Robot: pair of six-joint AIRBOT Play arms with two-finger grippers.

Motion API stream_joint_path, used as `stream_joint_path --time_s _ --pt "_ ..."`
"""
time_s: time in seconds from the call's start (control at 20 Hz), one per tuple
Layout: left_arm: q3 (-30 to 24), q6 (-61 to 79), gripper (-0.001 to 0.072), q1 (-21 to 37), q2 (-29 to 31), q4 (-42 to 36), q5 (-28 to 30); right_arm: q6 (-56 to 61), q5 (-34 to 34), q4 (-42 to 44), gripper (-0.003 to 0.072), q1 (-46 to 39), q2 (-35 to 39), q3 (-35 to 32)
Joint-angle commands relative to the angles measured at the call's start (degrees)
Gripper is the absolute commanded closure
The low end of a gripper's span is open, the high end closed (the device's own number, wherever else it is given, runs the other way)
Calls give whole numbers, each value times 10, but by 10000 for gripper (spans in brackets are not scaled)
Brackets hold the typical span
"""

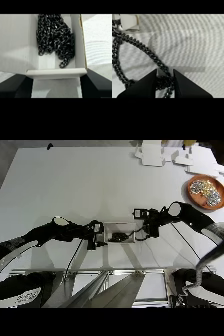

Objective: Fold the box and place the chain.

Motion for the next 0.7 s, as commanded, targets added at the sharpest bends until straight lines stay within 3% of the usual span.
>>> stream_joint_path --time_s 0.0,0.25,0.3,0.35,0.65 --pt "0 0 453 0 0 0 0 -1 -16 0 543 0 -2 0" --pt "0 0 453 0 0 0 0 0 -16 0 591 0 -2 -1" --pt "0 0 453 0 0 0 0 -1 -15 0 659 0 -2 -1" --pt "0 0 453 0 0 0 0 -1 -12 0 670 0 -2 -1" --pt "0 0 453 0 0 0 0 3 4 0 671 0 45 -1"
